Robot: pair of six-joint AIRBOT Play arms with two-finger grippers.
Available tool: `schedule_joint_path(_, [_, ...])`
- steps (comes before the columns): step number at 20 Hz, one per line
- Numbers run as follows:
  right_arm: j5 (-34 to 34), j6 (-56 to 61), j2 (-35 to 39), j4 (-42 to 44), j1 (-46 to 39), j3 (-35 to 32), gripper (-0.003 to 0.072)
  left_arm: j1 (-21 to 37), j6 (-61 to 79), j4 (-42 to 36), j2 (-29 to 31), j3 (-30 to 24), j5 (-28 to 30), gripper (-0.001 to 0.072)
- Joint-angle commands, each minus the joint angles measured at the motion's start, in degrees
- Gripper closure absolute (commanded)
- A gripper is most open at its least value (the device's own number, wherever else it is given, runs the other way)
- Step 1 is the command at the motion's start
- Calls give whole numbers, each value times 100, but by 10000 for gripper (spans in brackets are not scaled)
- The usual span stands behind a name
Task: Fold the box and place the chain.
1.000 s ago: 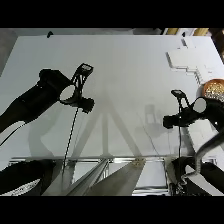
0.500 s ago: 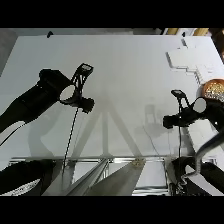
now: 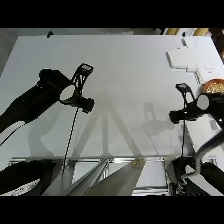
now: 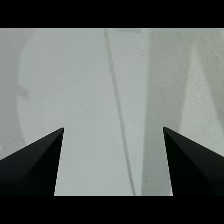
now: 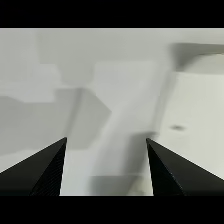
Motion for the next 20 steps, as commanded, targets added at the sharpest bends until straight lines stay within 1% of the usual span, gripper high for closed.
schedule_joint_path(1, [420,101,256,-1836,-426,315,115,2,0,0,-4,0,4,18])
schedule_joint_path(3, [439,-544,308,-1961,-1080,313,114,2,0,0,-4,0,2,18])
schedule_joint_path(6, [68,-970,308,-1943,-1956,313,114,2,0,0,-4,0,2,18])
schedule_joint_path(8, [-236,-988,308,-1915,-2465,313,114,2,0,0,-4,0,2,18])
schedule_joint_path(12, [-380,-990,175,-1849,-3394,313,123,2,0,0,-4,0,4,18])
schedule_joint_path(16, [-514,-1246,-96,-1873,-3873,313,123,2,0,0,-4,0,2,18])
schedule_joint_path(20, [-918,-1309,-328,-1891,-4312,313,146,2,0,0,-4,0,2,18])
